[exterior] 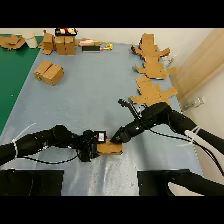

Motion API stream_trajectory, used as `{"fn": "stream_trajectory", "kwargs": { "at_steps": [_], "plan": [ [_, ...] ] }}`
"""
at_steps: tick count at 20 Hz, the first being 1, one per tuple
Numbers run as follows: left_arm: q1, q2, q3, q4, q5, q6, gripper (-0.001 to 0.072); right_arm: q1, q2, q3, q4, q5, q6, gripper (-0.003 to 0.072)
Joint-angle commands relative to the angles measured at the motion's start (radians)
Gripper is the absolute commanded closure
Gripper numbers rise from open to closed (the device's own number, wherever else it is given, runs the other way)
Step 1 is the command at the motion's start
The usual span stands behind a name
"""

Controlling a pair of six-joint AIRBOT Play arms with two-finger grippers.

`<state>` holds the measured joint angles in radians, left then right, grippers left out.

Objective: Fold the box.

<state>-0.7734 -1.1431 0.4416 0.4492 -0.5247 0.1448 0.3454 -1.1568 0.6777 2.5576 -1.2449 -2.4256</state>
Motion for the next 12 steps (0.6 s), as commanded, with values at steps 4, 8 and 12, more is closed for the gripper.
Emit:
{"fn": "stream_trajectory", "kwargs": {
  "at_steps": [4, 8, 12],
  "plan": [
    [0.001, 0.000, 0.000, 0.000, 0.000, 0.000, 0.0348, 0.139, 0.167, -0.037, -0.224, 0.196, 0.017, 0.0682],
    [0.001, 0.000, 0.000, 0.000, 0.000, 0.000, 0.0348, 0.285, 0.235, -0.103, -0.292, 0.378, 0.019, 0.0682],
    [0.001, 0.000, 0.000, 0.000, 0.000, 0.000, 0.0348, 0.396, 0.267, -0.124, -0.473, 0.445, 0.096, 0.0681]
  ]
}}
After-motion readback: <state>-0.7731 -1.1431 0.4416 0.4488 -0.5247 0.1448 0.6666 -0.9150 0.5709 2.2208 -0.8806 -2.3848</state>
